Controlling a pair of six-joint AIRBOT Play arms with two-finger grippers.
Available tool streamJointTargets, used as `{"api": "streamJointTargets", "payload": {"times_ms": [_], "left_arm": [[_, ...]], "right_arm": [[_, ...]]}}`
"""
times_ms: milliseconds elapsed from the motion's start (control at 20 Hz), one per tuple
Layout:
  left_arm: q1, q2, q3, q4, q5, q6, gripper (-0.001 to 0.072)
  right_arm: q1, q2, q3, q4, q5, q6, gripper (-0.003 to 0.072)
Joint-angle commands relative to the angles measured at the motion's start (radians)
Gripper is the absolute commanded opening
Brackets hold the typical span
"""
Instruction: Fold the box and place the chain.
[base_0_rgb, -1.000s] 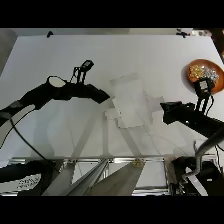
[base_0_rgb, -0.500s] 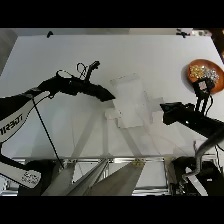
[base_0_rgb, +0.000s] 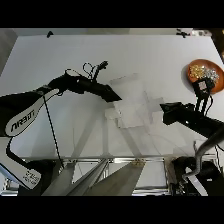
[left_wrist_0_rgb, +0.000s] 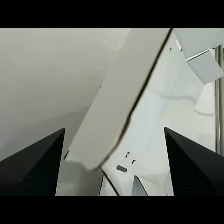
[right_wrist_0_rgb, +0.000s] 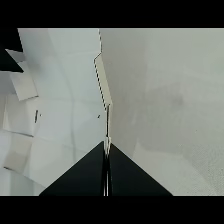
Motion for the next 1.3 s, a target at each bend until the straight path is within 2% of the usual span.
{"api": "streamJointTargets", "payload": {"times_ms": [0, 50, 100, 150, 200, 250, 300, 350, 400, 450, 600, 650, 750, 800, 950, 1050, 1250], "left_arm": [[-0.033, -0.035, 0.046, -0.008, -0.023, 0.01, 0.0672], [-0.04, -0.042, 0.046, -0.007, -0.03, 0.01, 0.0669], [-0.042, -0.05, 0.046, -0.002, -0.043, 0.01, 0.0588], [-0.043, -0.053, 0.046, 0.002, -0.055, 0.01, 0.0418], [-0.043, -0.052, 0.046, 0.001, -0.06, 0.016, 0.0312], [-0.043, -0.051, 0.046, -0.005, -0.06, 0.026, 0.0312], [-0.042, -0.051, 0.046, -0.011, -0.056, 0.029, 0.0277], [-0.042, -0.051, 0.046, -0.013, -0.049, 0.029, 0.0144], [-0.042, -0.051, 0.046, -0.012, -0.041, 0.029, 0.0041], [-0.042, -0.051, 0.046, -0.011, -0.036, 0.029, 0.0009], [-0.039, -0.042, 0.046, 0.013, -0.035, 0.03, 0.0007], [-0.039, -0.029, 0.046, 0.05, -0.033, 0.032, 0.0007], [-0.039, 0.018, 0.046, 0.186, -0.031, 0.027, 0.0005], [-0.039, 0.051, 0.046, 0.272, -0.032, 0.026, 0.0005], [-0.039, 0.176, 0.046, 0.49, -0.058, -0.013, 0.0004], [-0.039, 0.27, 0.046, 0.591, -0.111, -0.013, 0.0004], [-0.037, 0.388, 0.046, 0.612, -0.237, -0.014, 0.0003]], "right_arm": [[0.001, 0.0, 0.0, 0.002, 0.0, 0.001, 0.0005], [0.001, 0.0, 0.0, 0.002, 0.0, 0.001, 0.0005], [0.001, 0.0, 0.0, 0.003, 0.0, 0.001, 0.0005], [0.001, 0.0, 0.0, 0.003, 0.0, 0.001, 0.0006], [0.001, 0.0, 0.0, 0.003, 0.0, 0.001, 0.0006], [0.001, 0.0, 0.0, 0.003, 0.0, 0.001, 0.0006], [0.001, 0.0, 0.0, 0.003, 0.0, 0.001, 0.0006], [0.001, 0.0, 0.0, 0.003, 0.0, 0.001, 0.0006], [0.001, 0.0, 0.0, 0.003, 0.0, 0.001, 0.0006], [0.001, 0.0, 0.0, 0.003, 0.001, 0.001, 0.0006], [0.001, 0.0, 0.0, 0.013, 0.027, 0.001, 0.0014], [0.001, 0.0, 0.0, 0.025, 0.042, 0.001, 0.0048], [0.001, 0.003, 0.002, 0.058, 0.071, 0.001, 0.0247], [0.001, 0.007, 0.006, 0.066, 0.086, 0.001, 0.0303], [0.001, 0.024, 0.034, 0.071, 0.13, 0.001, 0.0356], [0.001, 0.035, 0.061, 0.077, 0.16, 0.002, 0.0355], [0.001, 0.039, 0.112, 0.082, 0.208, 0.006, 0.0355]]}}
